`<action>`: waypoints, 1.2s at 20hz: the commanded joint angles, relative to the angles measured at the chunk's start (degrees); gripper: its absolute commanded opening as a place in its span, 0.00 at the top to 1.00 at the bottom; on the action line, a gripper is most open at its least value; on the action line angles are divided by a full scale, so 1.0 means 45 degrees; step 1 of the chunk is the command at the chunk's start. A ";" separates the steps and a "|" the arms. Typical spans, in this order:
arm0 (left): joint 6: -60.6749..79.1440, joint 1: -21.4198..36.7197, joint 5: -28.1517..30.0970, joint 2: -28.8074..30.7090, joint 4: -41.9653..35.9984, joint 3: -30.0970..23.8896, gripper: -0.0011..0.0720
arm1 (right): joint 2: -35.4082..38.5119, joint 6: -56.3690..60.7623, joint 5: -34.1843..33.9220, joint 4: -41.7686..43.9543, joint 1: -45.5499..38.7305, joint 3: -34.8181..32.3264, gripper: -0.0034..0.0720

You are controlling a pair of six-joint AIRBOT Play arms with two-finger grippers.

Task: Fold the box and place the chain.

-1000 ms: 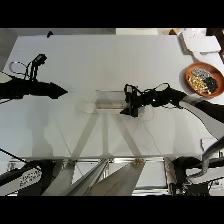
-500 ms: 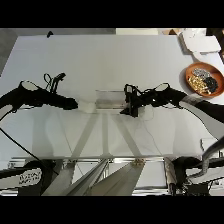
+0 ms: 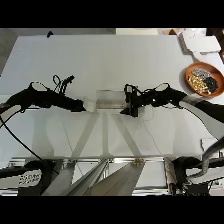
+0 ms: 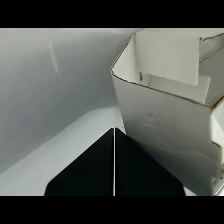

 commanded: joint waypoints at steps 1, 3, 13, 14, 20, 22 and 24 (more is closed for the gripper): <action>-0.0010 -0.0539 0.0277 0.0015 -0.0131 -0.0005 0.97 | 0.0000 0.0000 0.0005 0.0000 -0.0005 0.0005 0.42; -0.0180 -0.0578 0.0238 0.0073 -0.0121 -0.0005 0.95 | 0.0005 0.0000 0.0005 0.0000 -0.0005 0.0000 0.42; -0.0568 -0.0544 0.1151 0.1292 -0.0743 -0.0005 0.42 | 0.0005 0.0000 0.0005 0.0000 -0.0005 0.0005 0.42; -0.0568 -0.0544 0.1146 0.1292 -0.0748 -0.0005 0.42 | 0.0005 0.0000 0.0005 0.0000 -0.0005 0.0000 0.42; -0.0515 -0.0549 0.0962 0.1287 -0.0855 -0.0005 0.41 | 0.0005 0.0000 0.0005 0.0000 -0.0005 0.0005 0.42; -0.0228 -0.0583 0.0971 0.1243 -0.1370 -0.0005 0.30 | 0.0005 0.0000 0.0005 0.0000 -0.0005 0.0000 0.42; 0.0131 -0.0670 0.1122 0.1234 -0.1894 -0.0005 0.29 | 0.0005 0.0000 0.0005 0.0000 -0.0005 0.0000 0.42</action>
